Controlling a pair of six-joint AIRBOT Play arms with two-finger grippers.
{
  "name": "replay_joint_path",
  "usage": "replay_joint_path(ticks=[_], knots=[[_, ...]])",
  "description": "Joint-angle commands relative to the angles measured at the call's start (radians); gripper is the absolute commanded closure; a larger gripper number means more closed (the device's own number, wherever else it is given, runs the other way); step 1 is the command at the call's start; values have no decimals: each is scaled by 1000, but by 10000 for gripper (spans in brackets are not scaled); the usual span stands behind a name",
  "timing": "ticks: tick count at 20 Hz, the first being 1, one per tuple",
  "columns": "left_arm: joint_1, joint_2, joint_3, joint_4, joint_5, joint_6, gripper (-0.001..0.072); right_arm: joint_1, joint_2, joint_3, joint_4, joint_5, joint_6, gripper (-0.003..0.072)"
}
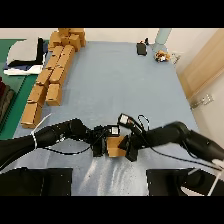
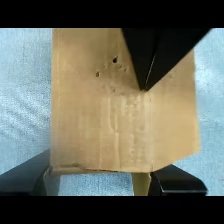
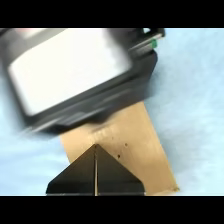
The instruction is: Fold the box.
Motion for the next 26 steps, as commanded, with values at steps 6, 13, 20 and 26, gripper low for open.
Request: replay_joint_path(ticks=[6, 13, 20, 26], knots=[[0, 0, 0, 0, 0, 0, 187, 232, 198, -173, -431, 299, 8, 474], [0, 0, 0, 0, 0, 0, 186, 232, 198, -172, -441, 300, 8, 192], [0, 0, 0, 0, 0, 0, 186, 232, 171, -172, -441, 297, 8, 101], [0, 0, 0, 0, 0, 0, 187, 232, 125, -164, -537, 299, 8, 231]])
